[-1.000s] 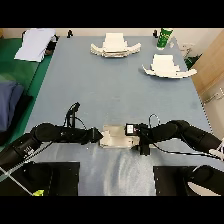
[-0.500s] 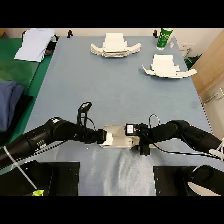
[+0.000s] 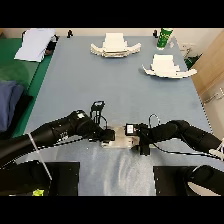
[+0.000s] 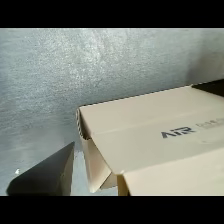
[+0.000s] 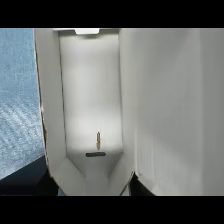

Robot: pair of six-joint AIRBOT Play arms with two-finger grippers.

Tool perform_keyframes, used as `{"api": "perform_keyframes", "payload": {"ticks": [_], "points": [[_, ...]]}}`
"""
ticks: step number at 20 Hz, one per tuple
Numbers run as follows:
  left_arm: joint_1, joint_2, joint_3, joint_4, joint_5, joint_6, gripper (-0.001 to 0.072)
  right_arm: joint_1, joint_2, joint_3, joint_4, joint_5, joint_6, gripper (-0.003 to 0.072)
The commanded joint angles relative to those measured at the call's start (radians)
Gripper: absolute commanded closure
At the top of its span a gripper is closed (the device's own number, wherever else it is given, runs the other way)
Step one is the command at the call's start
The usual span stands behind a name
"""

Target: Fold the box.

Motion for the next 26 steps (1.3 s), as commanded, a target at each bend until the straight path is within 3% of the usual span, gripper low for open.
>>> {"api": "perform_keyframes", "payload": {"ticks": [1, 7, 14, 15, 16, 17, 18, 25, 26], "points": [[-0.043, -0.084, 0.078, 0.114, -0.118, -0.099, 0.0358, 0.0, 0.0, 0.0, 0.0, 0.0, 0.0, 0.0174], [-0.06, -0.169, 0.156, 0.125, -0.173, -0.137, 0.0358, 0.0, 0.0, 0.0, 0.0, 0.0, 0.0, 0.0174], [-0.097, -0.23, 0.173, 0.129, -0.178, -0.156, 0.0359, 0.0, 0.0, 0.0, 0.0, 0.0, 0.0, 0.0174], [-0.103, -0.237, 0.174, 0.132, -0.182, -0.158, 0.0382, 0.0, 0.0, 0.0, 0.0, 0.0, 0.0, 0.0175], [-0.103, -0.237, 0.174, 0.137, -0.183, -0.16, 0.0562, 0.0, 0.0, 0.0, 0.0, 0.0, 0.0, 0.0175], [-0.103, -0.237, 0.174, 0.144, -0.182, -0.16, 0.0662, 0.0, 0.0, 0.0, 0.0, 0.0, 0.0, 0.0175], [-0.103, -0.237, 0.174, 0.144, -0.18, -0.161, 0.0696, 0.0, 0.0, 0.0, 0.0, 0.0, 0.0, 0.0174], [-0.103, -0.237, 0.185, 0.138, -0.165, -0.18, 0.0693, 0.0, 0.0, 0.0, 0.0, 0.0, 0.0, 0.0174], [-0.103, -0.235, 0.192, 0.139, -0.164, -0.174, 0.0568, 0.0, 0.0, 0.0, 0.0, 0.0, 0.0, 0.0174]]}}
